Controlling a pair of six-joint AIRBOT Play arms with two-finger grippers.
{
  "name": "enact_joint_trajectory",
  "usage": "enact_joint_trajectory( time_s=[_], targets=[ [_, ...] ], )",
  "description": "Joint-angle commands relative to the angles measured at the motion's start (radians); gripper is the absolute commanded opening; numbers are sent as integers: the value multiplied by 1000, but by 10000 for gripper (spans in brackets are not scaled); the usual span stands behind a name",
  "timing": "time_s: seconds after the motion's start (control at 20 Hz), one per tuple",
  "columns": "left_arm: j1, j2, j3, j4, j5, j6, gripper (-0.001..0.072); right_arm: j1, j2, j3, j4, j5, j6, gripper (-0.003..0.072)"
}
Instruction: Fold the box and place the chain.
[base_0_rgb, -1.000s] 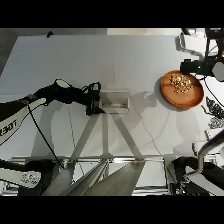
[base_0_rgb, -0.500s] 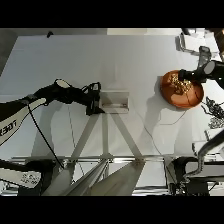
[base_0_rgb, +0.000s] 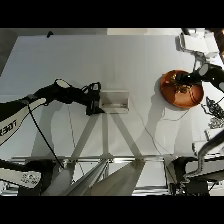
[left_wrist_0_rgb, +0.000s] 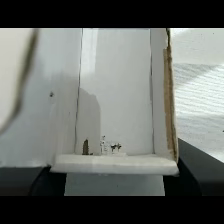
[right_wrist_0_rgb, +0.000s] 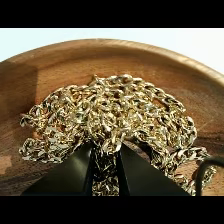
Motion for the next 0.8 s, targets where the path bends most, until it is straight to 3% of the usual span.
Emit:
enact_joint_trajectory(
  time_s=[0.0, 0.4, 0.75],
  targets=[
    [0, 0, 0, 0, 0, 0, 187, 0, 22, 0, -18, 46, -4, 9],
    [0, 0, 0, 0, 0, 0, 187, 18, 314, -34, -59, 243, -109, 7],
    [0, 0, 0, 0, 0, 0, 187, 121, 711, -393, -57, 322, -114, 7]
  ],
)
